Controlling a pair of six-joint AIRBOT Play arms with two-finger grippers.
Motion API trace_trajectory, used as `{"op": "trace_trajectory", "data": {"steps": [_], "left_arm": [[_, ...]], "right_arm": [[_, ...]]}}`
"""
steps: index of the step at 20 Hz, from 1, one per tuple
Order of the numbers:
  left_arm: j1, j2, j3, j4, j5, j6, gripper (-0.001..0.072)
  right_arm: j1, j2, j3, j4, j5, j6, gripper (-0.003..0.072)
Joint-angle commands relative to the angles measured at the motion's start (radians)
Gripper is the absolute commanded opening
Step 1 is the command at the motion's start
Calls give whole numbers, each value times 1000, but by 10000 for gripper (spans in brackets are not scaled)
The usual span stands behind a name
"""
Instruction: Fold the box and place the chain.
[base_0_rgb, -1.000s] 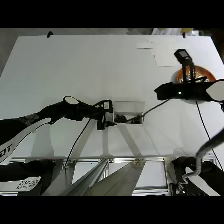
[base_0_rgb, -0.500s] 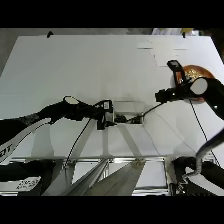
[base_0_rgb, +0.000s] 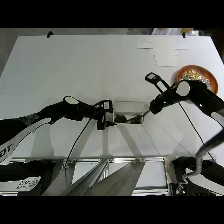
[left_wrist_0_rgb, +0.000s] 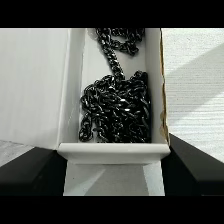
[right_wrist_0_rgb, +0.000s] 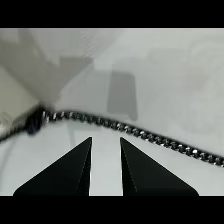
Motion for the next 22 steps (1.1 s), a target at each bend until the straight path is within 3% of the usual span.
{"op": "trace_trajectory", "data": {"steps": [1, 3, 5, 6, 11, 14, 22], "left_arm": [[0, 0, 1, 0, 0, 0, 209], [0, 0, 1, 0, 0, 0, 209], [0, 0, 1, 0, 0, 0, 209], [0, 0, 1, 0, 0, 0, 209], [0, 0, 1, 0, 0, 0, 209], [0, 0, 1, 0, 0, 0, 209], [0, 0, 1, 0, 0, 0, 209]], "right_arm": [[4, -3, -2, -7, 140, -523, 192], [4, 10, -23, 1, 172, -677, 198], [4, 46, -75, 53, 158, -772, 309], [-4, 66, -106, 100, 134, -816, 319], [-32, 166, -257, 328, -19, -1032, 316], [-32, 169, -297, 411, -110, -1043, 309], [-32, 161, -330, 476, -197, -1052, 286]]}}
